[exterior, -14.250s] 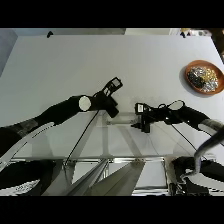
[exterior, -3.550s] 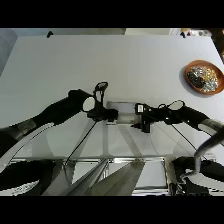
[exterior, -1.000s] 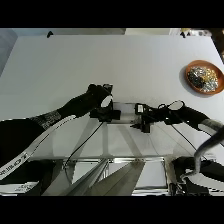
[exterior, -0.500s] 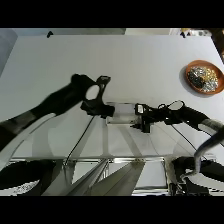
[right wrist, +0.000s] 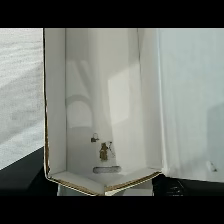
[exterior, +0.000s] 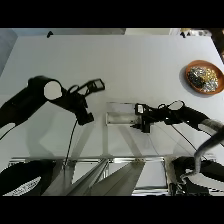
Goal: Fold the box and place the chain.
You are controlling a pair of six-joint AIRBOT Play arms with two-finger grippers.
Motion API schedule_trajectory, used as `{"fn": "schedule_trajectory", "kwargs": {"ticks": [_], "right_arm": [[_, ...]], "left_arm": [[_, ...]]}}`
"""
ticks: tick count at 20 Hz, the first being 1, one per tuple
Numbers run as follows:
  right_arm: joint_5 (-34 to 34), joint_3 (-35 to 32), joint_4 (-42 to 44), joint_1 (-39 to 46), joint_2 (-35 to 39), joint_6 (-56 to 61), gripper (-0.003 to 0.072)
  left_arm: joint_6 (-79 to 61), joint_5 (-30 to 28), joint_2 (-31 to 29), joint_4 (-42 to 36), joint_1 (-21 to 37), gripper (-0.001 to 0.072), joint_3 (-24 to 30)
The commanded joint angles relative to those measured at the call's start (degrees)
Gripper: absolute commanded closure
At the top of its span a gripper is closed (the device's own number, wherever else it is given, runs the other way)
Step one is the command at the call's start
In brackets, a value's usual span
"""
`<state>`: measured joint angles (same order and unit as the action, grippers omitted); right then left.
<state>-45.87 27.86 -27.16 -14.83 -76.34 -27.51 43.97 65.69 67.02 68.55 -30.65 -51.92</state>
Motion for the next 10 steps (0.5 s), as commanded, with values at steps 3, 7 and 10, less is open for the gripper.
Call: {"fn": "schedule_trajectory", "kwargs": {"ticks": [3, 7, 10], "right_arm": [[-0.02, 0.00, 0.02, 0.02, 0.04, 0.00, 0.0284], [-0.02, 0.00, 0.02, 0.02, 0.04, 0.00, 0.0284], [-0.02, 0.00, 0.02, 0.02, 0.04, 0.00, 0.0284]], "left_arm": [[-48.24, -11.82, 5.27, -20.72, 2.19, 0.0014, 8.35], [-54.73, -14.82, 13.25, -27.41, 2.19, 0.0011, 8.35], [-54.73, -14.97, 15.10, -28.72, 2.19, 0.0011, 8.35]]}}
